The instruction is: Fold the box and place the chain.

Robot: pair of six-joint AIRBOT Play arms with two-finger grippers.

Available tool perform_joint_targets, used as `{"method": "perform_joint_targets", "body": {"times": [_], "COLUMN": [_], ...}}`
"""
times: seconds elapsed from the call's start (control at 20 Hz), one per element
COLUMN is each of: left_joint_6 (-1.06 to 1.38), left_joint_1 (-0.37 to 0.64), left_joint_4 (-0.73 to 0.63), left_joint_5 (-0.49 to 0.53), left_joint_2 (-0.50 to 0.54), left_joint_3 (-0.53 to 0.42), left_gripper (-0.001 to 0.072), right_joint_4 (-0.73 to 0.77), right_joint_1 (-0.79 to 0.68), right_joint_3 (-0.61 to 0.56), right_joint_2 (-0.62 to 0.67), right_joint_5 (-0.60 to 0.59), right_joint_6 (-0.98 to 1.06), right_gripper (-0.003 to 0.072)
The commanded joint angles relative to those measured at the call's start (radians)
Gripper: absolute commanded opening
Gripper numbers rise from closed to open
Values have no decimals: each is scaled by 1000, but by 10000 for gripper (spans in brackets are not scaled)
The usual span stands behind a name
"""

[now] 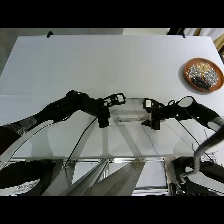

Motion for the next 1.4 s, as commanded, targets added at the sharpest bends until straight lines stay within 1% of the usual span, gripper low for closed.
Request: {"method": "perform_joint_targets", "body": {"times": [0.0,0.3,0.6,0.7,0.9,0.95,1.0,1.05,1.1,1.2,1.25,1.35], "left_joint_6": [11,13,13,20,145,182,222,256,286,327,327,330], "left_joint_1": [2,2,0,2,3,2,2,2,2,3,4,15], "left_joint_4": [-18,-21,-21,-16,-14,-14,-14,-13,-8,13,19,20], "left_joint_5": [-34,-67,-69,-68,-69,-68,-68,-67,-61,-57,-57,-56], "left_joint_2": [-1,-4,-32,-13,73,84,89,88,87,87,87,86], "left_joint_3": [-28,-40,-40,-39,-39,-39,-39,-39,-39,-39,-39,-39], "left_gripper": [8,7,7,8,12,51,170,233,236,343,356,356], "right_joint_4": [0,0,0,0,0,0,0,0,0,0,0,0], "right_joint_1": [0,0,0,0,0,0,0,0,0,0,0,0], "right_joint_3": [1,1,1,1,1,1,1,1,1,1,1,1], "right_joint_2": [1,1,1,1,1,1,1,1,1,1,1,1], "right_joint_5": [0,0,0,0,0,0,0,0,0,0,0,0], "right_joint_6": [0,0,0,0,0,0,0,0,0,0,0,0], "right_gripper": [292,292,292,292,292,292,292,292,292,292,292,292]}}
